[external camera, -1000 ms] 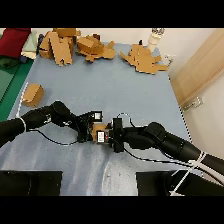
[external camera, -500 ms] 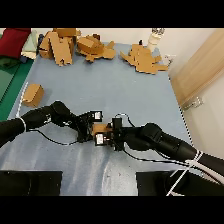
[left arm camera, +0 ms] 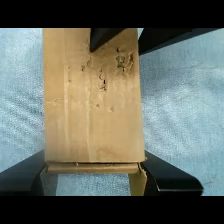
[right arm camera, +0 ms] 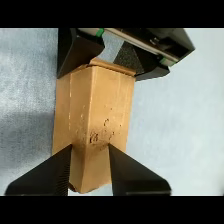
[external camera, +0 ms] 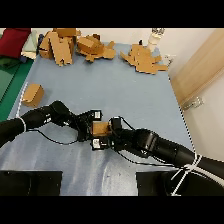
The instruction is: Fold the box.
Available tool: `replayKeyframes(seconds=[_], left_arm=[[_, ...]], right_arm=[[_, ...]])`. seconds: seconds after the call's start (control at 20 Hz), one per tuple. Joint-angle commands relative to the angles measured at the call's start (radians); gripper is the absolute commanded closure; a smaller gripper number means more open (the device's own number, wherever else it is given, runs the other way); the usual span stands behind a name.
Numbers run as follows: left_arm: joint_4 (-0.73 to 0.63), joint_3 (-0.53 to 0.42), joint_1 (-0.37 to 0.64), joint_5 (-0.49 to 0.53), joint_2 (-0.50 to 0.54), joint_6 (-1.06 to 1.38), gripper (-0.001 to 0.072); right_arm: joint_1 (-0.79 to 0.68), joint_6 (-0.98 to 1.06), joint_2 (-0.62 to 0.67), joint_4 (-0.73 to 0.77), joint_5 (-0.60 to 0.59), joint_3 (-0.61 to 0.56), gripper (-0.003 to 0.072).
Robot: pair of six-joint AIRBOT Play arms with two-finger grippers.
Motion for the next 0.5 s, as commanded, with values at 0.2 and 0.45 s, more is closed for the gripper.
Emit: replayKeyframes(seconds=[0.2, 0.45], left_arm=[[0.001, 0.000, 0.000, -0.007, 0.001, 0.002, 0.0391], [0.001, 0.000, 0.000, -0.007, 0.001, 0.002, 0.0391]], right_arm=[[0.008, 0.036, 0.032, -0.039, -0.008, 0.023, 0.0464], [0.008, 0.036, 0.043, -0.008, -0.015, 0.038, 0.0464]])
